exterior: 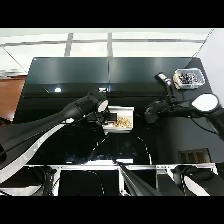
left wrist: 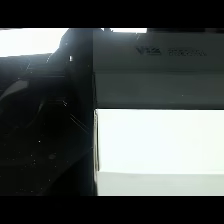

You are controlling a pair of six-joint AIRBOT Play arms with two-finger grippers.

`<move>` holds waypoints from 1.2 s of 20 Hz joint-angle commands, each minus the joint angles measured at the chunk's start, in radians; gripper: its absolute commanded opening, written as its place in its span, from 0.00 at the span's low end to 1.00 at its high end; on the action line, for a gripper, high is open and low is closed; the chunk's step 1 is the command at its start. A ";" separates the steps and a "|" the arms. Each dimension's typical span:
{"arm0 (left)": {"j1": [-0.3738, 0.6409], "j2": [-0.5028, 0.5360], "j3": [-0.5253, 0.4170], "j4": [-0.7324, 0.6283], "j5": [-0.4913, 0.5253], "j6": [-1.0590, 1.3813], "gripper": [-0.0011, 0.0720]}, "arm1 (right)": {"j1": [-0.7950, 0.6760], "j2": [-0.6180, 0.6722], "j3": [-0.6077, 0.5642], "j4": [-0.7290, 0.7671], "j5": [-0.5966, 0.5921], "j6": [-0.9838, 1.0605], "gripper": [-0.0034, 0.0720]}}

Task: Fold the box and place the chain.

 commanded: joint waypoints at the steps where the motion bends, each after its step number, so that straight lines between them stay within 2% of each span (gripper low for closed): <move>1: 0.000 0.000 0.001 -0.020 0.009 0.001 0.05 | -0.069 0.047 0.001 -0.022 0.069 0.011 0.58; 5: 0.000 0.003 0.005 -0.022 -0.019 0.032 0.07 | -0.069 0.047 0.000 -0.023 0.101 0.011 0.58; 6: -0.002 0.008 0.011 -0.021 -0.027 0.022 0.28 | -0.069 0.047 0.000 -0.023 0.109 0.011 0.58; 7: -0.005 0.019 0.018 -0.017 -0.028 0.022 0.55 | -0.069 0.047 0.001 -0.023 0.114 0.011 0.58; 8: -0.010 0.040 0.025 -0.004 -0.028 0.026 0.62 | -0.069 0.047 0.000 -0.024 0.117 0.011 0.58; 12: -0.023 0.198 0.012 0.095 -0.089 0.254 0.62 | -0.069 0.047 0.000 -0.024 0.117 0.011 0.59; 14: -0.015 0.335 -0.066 0.172 -0.074 0.316 0.62 | -0.069 0.047 0.000 -0.024 0.117 0.011 0.58; 16: 0.054 0.500 -0.200 0.178 -0.001 0.319 0.62 | -0.069 0.047 0.000 -0.026 0.134 0.011 0.58; 17: 0.119 0.587 -0.287 0.122 0.066 0.357 0.62 | -0.069 0.047 0.000 -0.032 0.138 0.011 0.58; 18: 0.195 0.668 -0.377 -0.009 0.165 0.481 0.62 | -0.069 0.047 0.001 -0.043 0.140 0.011 0.58; 19: 0.269 0.745 -0.473 -0.228 0.274 0.699 0.62 | -0.069 0.047 0.000 -0.051 0.141 0.011 0.58; 20: 0.339 0.815 -0.575 -0.518 0.347 0.999 0.62 | -0.069 0.047 0.000 -0.051 0.144 0.011 0.58; 21: 0.393 0.856 -0.653 -0.756 0.338 1.276 0.62 | -0.069 0.046 0.000 -0.050 0.144 0.012 0.58; 22: 0.433 0.871 -0.721 -0.917 0.308 1.473 0.74 | -0.069 0.047 0.000 -0.050 0.143 0.013 0.59; 23: 0.449 0.871 -0.777 -0.992 0.305 1.602 0.98 | -0.069 0.047 0.000 -0.050 0.143 0.013 0.59; 24: 0.448 0.867 -0.814 -0.990 0.308 1.710 0.99 | -0.069 0.047 0.000 -0.051 0.143 0.013 0.58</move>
